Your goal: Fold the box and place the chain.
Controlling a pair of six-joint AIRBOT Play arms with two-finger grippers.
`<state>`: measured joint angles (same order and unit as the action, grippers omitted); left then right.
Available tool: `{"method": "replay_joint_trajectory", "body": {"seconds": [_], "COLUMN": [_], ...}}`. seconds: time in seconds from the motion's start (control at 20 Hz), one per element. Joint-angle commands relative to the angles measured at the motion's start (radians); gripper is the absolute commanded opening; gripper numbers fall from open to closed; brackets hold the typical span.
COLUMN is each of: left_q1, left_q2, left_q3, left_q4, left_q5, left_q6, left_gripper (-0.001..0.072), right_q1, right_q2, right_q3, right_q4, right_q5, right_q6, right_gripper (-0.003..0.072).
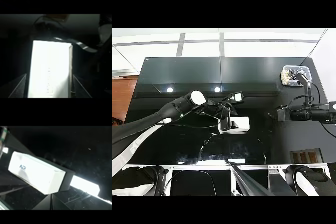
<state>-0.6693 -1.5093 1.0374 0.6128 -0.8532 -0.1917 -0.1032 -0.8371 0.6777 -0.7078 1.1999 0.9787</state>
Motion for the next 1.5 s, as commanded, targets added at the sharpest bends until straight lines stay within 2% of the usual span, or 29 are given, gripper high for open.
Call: {"method": "replay_joint_trajectory", "body": {"seconds": [0.0, 0.5, 0.8, 1.0, 1.05, 1.1, 1.15, 1.3, 1.45], "left_q1": [-0.004, -0.025, -0.089, -0.128, -0.128, -0.117, -0.093, 0.058, 0.322], "left_q2": [-0.018, -0.018, -0.029, -0.050, -0.049, -0.047, -0.044, -0.036, -0.038], "left_q3": [0.010, 0.010, 0.010, 0.010, 0.019, 0.041, 0.074, 0.166, 0.237], "left_q4": [0.011, 0.039, 0.158, 0.231, 0.281, 0.357, 0.438, 0.578, 0.616], "left_q5": [-0.024, -0.037, 0.015, 0.112, 0.117, 0.109, 0.093, 0.055, 0.066], "left_q6": [-0.041, 0.009, 0.000, -0.048, -0.113, -0.235, -0.370, -0.526, -0.580], "left_gripper": [0.0714, 0.0715, 0.0715, 0.0713, 0.0650, 0.0397, 0.0310, 0.0311, 0.0311], "right_q1": [-0.001, -0.001, -0.001, -0.001, -0.001, -0.001, -0.001, -0.001, 0.000], "right_q2": [0.000, 0.000, 0.000, 0.000, 0.000, 0.000, 0.000, 0.000, 0.000], "right_q3": [0.001, 0.001, 0.001, 0.001, 0.001, 0.001, 0.001, 0.001, 0.001], "right_q4": [-0.003, -0.004, -0.004, -0.004, -0.004, -0.004, -0.004, -0.003, -0.003], "right_q5": [-0.014, -0.017, -0.017, -0.019, -0.021, -0.030, -0.039, -0.101, -0.159], "right_q6": [0.000, -0.003, -0.002, -0.002, -0.002, -0.002, -0.002, -0.002, 0.002], "right_gripper": [0.0015, 0.0015, 0.0015, 0.0015, 0.0015, 0.0015, 0.0015, 0.0015, 0.0015]}}
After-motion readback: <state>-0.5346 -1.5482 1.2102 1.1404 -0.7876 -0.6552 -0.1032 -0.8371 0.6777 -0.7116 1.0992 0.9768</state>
